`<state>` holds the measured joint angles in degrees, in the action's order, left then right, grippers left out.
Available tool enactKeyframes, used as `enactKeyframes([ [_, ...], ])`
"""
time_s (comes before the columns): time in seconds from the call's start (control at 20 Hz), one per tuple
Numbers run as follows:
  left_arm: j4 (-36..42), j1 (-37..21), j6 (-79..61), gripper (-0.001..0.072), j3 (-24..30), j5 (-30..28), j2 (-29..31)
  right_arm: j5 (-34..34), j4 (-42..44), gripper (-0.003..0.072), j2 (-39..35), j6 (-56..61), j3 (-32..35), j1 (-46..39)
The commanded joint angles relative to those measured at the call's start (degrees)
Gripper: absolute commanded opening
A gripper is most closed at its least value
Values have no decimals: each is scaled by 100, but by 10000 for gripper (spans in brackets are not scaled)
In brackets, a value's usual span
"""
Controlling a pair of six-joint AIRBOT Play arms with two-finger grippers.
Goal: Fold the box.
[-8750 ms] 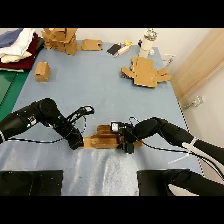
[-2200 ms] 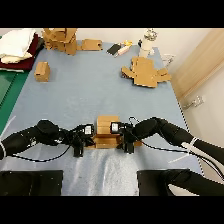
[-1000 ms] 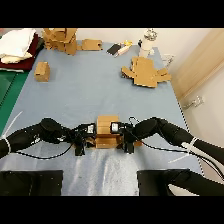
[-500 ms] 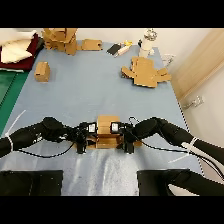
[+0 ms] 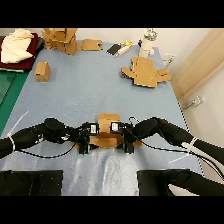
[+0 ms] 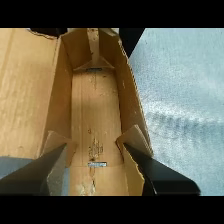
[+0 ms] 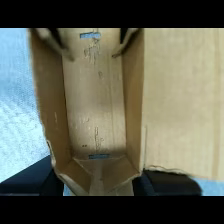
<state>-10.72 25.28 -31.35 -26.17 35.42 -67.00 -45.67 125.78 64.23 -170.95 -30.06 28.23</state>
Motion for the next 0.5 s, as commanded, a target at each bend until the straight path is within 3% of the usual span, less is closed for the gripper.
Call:
enactKeyframes([
  [0.0, 44, 9, -35, 605, -7, -26, -4, 2, 0, 497, -2, -7, 2, 0],
  [0.3, 42, 7, -35, 602, -7, 4, -4, 2, 0, 498, -2, -7, 2, 0],
  [0.35, 31, 7, -13, 469, -7, -61, -4, 2, 0, 498, -2, -7, 2, 0],
  [0.4, -70, 7, -11, 180, -9, -225, -2, 2, 0, 498, -2, -7, 2, 0],
  [0.45, -225, 7, -2, 14, -11, -457, 15, 2, 0, 498, -2, -7, 2, 0],
])
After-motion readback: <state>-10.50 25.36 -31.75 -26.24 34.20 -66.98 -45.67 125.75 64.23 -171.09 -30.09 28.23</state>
